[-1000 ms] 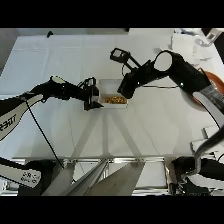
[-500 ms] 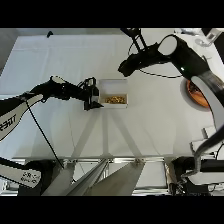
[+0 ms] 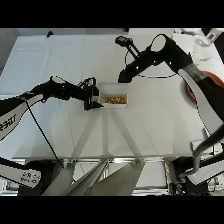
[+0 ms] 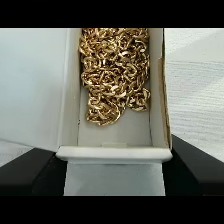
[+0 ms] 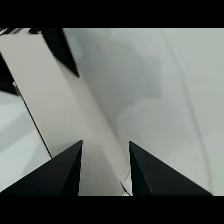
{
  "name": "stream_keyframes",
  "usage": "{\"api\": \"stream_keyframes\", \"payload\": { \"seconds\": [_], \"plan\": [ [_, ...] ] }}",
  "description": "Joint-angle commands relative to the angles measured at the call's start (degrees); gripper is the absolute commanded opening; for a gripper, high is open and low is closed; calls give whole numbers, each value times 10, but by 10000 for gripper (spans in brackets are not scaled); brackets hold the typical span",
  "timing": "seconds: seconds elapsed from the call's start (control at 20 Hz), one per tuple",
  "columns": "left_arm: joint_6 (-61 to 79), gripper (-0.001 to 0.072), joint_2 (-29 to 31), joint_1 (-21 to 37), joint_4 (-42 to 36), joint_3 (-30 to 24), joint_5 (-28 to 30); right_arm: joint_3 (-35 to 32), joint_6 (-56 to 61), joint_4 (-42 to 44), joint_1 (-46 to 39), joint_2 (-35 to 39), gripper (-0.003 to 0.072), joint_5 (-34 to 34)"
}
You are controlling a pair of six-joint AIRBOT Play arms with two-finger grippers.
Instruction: Fold the box and place the chain.
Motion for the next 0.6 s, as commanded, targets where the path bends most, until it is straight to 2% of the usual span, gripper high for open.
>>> {"api": "stream_keyframes", "payload": {
  "seconds": [0.0,0.15,0.2,0.4,0.55],
  "plan": [
    [0,155,0,0,0,0,0,2,-43,4,12,-3,334,54],
    [0,155,0,0,0,0,0,-13,-70,-1,27,15,349,52],
    [0,155,0,0,0,0,0,-28,-98,-3,29,30,395,42],
    [0,155,0,0,0,0,0,-139,-179,-36,42,104,462,-89],
    [0,155,0,0,0,0,0,-189,-180,-53,62,111,462,-130]
  ]
}}
